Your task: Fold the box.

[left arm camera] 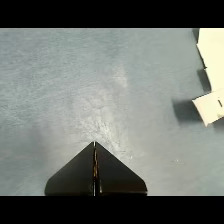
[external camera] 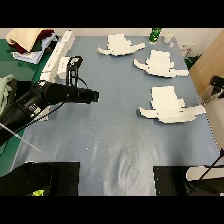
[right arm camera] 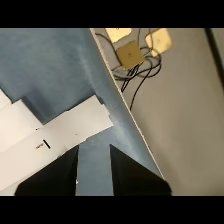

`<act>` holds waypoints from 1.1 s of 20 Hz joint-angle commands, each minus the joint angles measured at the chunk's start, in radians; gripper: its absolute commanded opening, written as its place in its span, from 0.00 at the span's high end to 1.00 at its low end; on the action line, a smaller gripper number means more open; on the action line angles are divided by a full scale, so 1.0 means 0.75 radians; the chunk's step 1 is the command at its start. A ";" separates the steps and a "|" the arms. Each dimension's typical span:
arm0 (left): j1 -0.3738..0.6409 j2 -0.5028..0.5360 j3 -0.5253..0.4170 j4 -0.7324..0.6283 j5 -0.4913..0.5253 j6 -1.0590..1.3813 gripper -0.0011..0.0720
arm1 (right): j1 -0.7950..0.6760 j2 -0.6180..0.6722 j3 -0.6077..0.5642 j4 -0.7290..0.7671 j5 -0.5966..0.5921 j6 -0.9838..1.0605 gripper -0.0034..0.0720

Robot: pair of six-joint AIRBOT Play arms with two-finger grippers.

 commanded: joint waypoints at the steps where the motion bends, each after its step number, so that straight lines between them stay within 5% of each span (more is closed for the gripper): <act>1: 0.000 -0.001 0.001 -0.065 0.021 0.000 0.97 | -0.331 -0.169 0.029 0.479 -0.023 -0.337 0.54; 8: 0.000 -0.001 0.001 -0.162 0.027 0.001 0.97 | -0.380 -0.464 0.051 0.595 -0.145 -0.615 0.54; 16: 0.001 -0.001 0.001 -0.165 0.026 0.001 0.97 | -0.330 -0.508 0.071 0.736 -0.297 -0.706 0.58; 19: 0.001 -0.001 0.001 -0.165 0.025 0.005 0.97 | -0.255 -0.507 0.066 0.731 -0.298 -0.718 0.71; 20: 0.001 -0.001 0.001 -0.165 0.024 0.006 0.97 | -0.227 -0.507 0.066 0.731 -0.299 -0.731 0.93; 22: -0.001 -0.001 0.001 -0.167 0.020 0.005 0.97 | -0.169 -0.506 0.066 0.732 -0.306 -0.722 0.95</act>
